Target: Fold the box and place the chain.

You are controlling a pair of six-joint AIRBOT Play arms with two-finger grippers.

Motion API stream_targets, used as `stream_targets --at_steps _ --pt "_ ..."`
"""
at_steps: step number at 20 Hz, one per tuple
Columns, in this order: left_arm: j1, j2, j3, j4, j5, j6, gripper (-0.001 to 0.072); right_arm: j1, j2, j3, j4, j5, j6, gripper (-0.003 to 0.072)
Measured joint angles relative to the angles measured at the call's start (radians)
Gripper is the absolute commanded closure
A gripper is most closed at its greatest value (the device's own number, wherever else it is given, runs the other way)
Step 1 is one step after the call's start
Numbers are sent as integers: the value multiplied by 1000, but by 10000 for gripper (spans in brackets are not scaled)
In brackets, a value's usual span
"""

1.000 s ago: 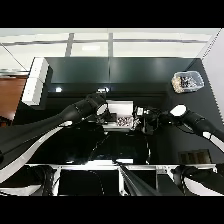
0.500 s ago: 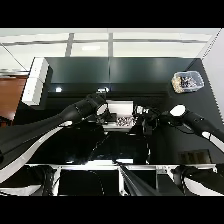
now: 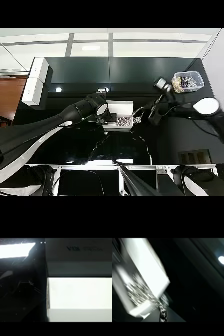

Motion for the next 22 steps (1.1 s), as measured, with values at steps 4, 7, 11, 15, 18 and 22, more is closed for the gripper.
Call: stream_targets --at_steps 4,7,11,15,18,22 --pt "0 0 0 0 0 0 679 -8 56 146 114 132 226 674" --pt "0 0 0 0 0 0 679 -10 69 247 228 175 327 672" --pt "0 0 0 0 0 0 679 -11 74 351 368 196 405 672" --pt "0 0 0 0 0 0 679 0 74 418 425 201 459 671" --pt "0 0 0 0 0 0 679 40 58 435 385 205 500 671" --pt "0 0 0 0 0 0 679 106 2 430 204 208 588 670"
